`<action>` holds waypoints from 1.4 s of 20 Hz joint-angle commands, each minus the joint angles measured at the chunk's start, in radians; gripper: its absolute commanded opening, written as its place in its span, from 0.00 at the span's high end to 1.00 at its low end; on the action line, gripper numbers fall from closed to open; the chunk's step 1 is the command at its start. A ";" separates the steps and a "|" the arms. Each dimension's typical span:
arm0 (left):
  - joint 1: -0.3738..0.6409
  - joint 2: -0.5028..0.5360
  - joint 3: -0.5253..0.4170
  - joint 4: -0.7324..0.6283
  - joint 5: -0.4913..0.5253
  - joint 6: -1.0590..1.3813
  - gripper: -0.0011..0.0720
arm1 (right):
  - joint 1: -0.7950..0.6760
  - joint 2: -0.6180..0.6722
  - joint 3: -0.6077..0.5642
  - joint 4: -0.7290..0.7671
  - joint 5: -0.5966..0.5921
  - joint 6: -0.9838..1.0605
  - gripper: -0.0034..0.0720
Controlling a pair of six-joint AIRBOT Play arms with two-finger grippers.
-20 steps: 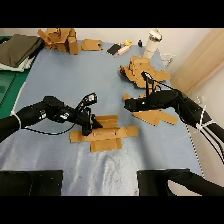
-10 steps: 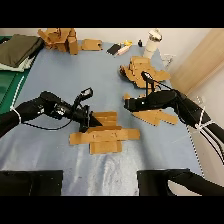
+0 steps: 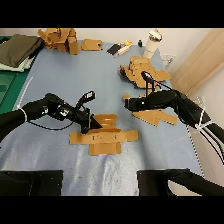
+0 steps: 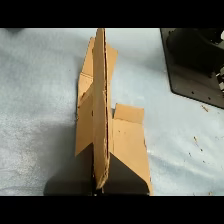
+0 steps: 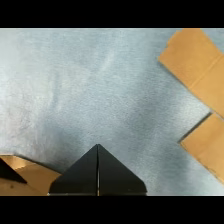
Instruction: Fold the box.
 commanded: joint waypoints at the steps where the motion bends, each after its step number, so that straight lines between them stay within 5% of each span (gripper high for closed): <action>1: -0.007 -0.004 0.000 0.010 0.023 0.001 0.97 | 0.000 0.000 0.001 -0.004 0.006 0.000 0.95; 12: -0.007 -0.008 0.000 0.035 0.036 0.002 0.97 | 0.000 0.000 0.001 -0.024 -0.015 0.000 0.95; 17: -0.007 -0.008 0.000 0.051 0.026 0.002 0.97 | 0.062 0.016 0.001 -0.098 -0.185 0.035 0.95; 21: -0.007 -0.008 0.000 0.077 0.027 0.002 0.97 | 0.327 0.117 -0.026 -0.418 -0.288 0.301 0.96; 28: -0.008 -0.008 0.000 0.074 0.027 0.002 0.97 | 0.961 0.246 -0.206 -0.809 -0.229 0.501 0.95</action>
